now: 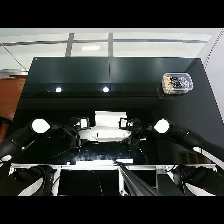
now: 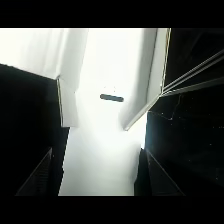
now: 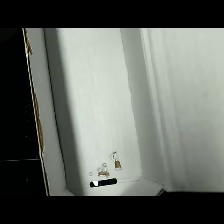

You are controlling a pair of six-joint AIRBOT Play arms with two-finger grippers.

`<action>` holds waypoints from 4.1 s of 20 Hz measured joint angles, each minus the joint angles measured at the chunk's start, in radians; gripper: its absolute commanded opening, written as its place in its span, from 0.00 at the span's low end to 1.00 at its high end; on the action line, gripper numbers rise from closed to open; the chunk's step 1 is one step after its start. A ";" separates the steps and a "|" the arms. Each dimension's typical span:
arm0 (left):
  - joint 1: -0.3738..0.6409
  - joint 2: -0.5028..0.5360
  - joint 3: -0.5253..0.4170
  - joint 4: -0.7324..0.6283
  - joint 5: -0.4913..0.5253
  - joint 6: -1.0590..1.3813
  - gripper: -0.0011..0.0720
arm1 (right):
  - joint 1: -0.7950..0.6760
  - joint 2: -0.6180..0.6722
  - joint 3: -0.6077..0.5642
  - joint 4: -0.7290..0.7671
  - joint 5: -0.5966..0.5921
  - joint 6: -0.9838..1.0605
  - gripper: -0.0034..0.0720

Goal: Fold the box and place the chain.

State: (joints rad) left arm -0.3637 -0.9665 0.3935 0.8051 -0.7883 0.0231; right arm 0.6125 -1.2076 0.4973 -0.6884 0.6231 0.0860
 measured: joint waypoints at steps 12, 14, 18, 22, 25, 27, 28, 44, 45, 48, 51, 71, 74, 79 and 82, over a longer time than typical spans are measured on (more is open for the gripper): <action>-0.117 -0.028 -0.002 -0.055 0.148 0.061 0.49 | 0.000 0.000 0.000 0.000 0.000 0.000 0.68; -0.121 -0.027 -0.002 -0.059 0.146 0.061 0.49 | 0.000 0.000 0.000 0.000 0.000 0.000 0.68; -0.123 -0.028 0.001 -0.090 0.119 0.063 0.38 | 0.000 0.000 0.000 0.000 0.000 0.000 0.68; -0.124 -0.028 0.002 -0.145 0.105 0.064 0.31 | 0.000 0.000 0.000 0.000 0.000 0.000 0.68; -0.124 -0.028 0.002 -0.164 0.099 0.063 0.25 | 0.000 0.000 0.000 0.000 0.000 0.000 0.68; -0.124 -0.030 0.002 -0.172 0.100 0.063 0.22 | 0.000 0.000 0.000 0.000 0.000 0.000 0.68; -0.124 -0.034 0.002 -0.179 0.100 0.063 0.22 | 0.000 0.000 0.000 0.000 0.000 0.000 0.68; -0.124 -0.111 0.003 -0.308 0.090 0.136 0.24 | 0.000 0.000 0.000 0.000 0.000 0.000 0.68; -0.124 -0.111 0.003 -0.311 0.086 0.137 0.28 | 0.000 0.000 0.000 0.000 0.000 0.000 0.68; -0.124 -0.111 0.003 -0.315 0.084 0.138 0.55 | 0.000 0.000 0.000 0.000 0.000 0.000 0.68; -0.124 -0.111 0.003 -0.315 0.077 0.147 0.27 | 0.000 0.000 0.000 0.000 0.000 0.000 0.68; 0.450 0.244 0.011 0.275 -0.087 -1.045 0.05 | 0.000 0.000 0.000 0.000 0.001 0.000 0.68; 0.523 0.192 -0.018 0.211 -0.146 -1.154 0.06 | 0.000 0.000 0.000 0.000 0.001 0.000 0.68; 0.503 -0.010 -0.038 0.000 -0.225 -1.103 0.05 | 0.000 0.000 0.000 0.000 0.001 0.000 0.68; 0.439 -0.137 -0.036 -0.106 -0.230 -1.045 0.29 | 0.000 0.000 0.000 0.000 0.001 0.000 0.68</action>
State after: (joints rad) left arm 0.0753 -1.1030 0.3576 0.6991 -1.0183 -1.0218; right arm 0.6125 -1.2076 0.4973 -0.6880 0.6243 0.0864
